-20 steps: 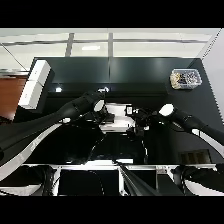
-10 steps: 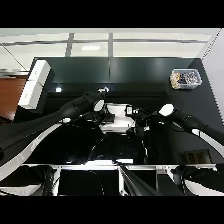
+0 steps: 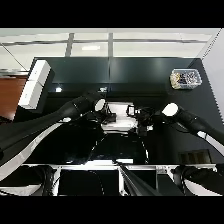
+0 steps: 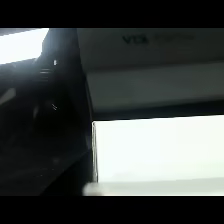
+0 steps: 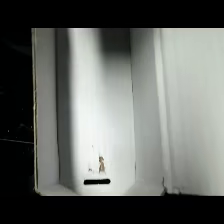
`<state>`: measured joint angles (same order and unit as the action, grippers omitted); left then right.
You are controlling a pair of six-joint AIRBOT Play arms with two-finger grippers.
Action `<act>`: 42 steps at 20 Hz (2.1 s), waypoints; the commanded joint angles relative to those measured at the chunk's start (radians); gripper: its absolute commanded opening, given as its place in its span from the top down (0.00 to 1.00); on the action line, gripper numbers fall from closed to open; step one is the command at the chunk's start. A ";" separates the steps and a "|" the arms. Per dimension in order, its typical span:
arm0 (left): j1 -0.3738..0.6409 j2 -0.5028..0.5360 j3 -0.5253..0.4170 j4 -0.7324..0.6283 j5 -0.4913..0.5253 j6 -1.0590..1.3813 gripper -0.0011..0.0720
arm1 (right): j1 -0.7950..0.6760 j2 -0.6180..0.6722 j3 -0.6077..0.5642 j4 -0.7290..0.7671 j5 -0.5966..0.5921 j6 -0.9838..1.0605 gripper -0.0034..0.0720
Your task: Fold the box and place the chain.
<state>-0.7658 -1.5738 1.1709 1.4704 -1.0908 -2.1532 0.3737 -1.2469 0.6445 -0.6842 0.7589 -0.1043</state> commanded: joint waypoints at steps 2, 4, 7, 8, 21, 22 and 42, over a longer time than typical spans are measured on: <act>0.002 0.000 0.034 0.078 -0.042 -0.002 0.94 | -0.011 0.064 0.001 -0.103 0.024 0.004 0.05; 0.001 -0.008 0.034 0.093 -0.058 -0.011 0.95 | -0.010 0.064 0.001 -0.098 0.022 0.003 0.05; -0.001 -0.019 0.032 0.094 -0.063 -0.018 0.94 | -0.010 0.059 0.000 -0.095 0.013 0.001 0.05; -0.001 -0.019 0.032 0.091 -0.058 -0.018 0.94 | -0.010 0.055 0.001 -0.090 0.011 -0.001 0.05; 0.000 -0.020 0.032 0.090 -0.064 -0.017 0.94 | -0.010 0.010 0.000 0.048 0.032 0.071 0.74; 0.000 -0.020 0.032 0.090 -0.064 -0.017 0.94 | -0.010 0.010 0.000 0.049 0.043 0.097 0.74; 0.000 -0.020 0.033 0.080 -0.062 -0.017 0.94 | 0.055 -0.040 0.000 0.186 -0.024 0.206 0.60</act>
<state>-0.7658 -1.5932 1.2030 1.5555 -1.1545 -2.1719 0.4229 -1.2743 0.6445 -0.5190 0.7418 0.0990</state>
